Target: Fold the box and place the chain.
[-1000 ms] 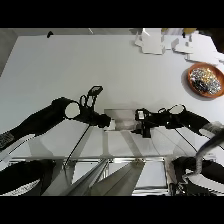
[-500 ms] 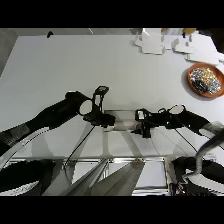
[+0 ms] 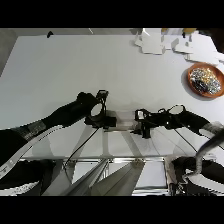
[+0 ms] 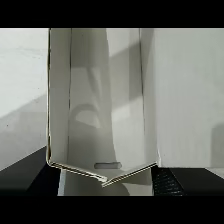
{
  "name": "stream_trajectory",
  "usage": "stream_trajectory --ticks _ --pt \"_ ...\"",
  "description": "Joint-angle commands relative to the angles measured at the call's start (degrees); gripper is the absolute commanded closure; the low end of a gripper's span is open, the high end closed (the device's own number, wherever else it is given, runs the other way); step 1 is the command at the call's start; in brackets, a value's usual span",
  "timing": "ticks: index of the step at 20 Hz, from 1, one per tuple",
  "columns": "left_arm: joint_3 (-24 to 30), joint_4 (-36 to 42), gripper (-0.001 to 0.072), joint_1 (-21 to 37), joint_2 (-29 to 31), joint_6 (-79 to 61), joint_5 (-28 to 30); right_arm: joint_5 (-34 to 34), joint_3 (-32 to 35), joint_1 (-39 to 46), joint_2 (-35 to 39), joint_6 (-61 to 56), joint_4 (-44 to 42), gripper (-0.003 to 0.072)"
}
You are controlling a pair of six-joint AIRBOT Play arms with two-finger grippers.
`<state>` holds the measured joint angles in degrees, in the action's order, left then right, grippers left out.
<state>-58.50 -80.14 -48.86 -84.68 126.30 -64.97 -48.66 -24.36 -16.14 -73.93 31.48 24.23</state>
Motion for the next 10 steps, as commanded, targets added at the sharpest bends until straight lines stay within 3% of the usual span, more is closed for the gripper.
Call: stream_trajectory --ticks 1,4,10 --pt "-4.2 -3.5 0.0475 -0.8 -3.4 1.6 -7.0 0.0 0.0 0.0 0.0 0.0 0.2 0.0387" --pt "-7.3 -3.3 0.0476 -0.9 -5.9 1.7 -8.3 0.0 0.0 0.0 0.0 0.0 0.2 0.0387" --pt "-7.6 -3.2 0.0497 -1.6 -8.3 5.6 -7.6 0.0 0.0 0.0 0.0 0.0 0.2 0.0387"
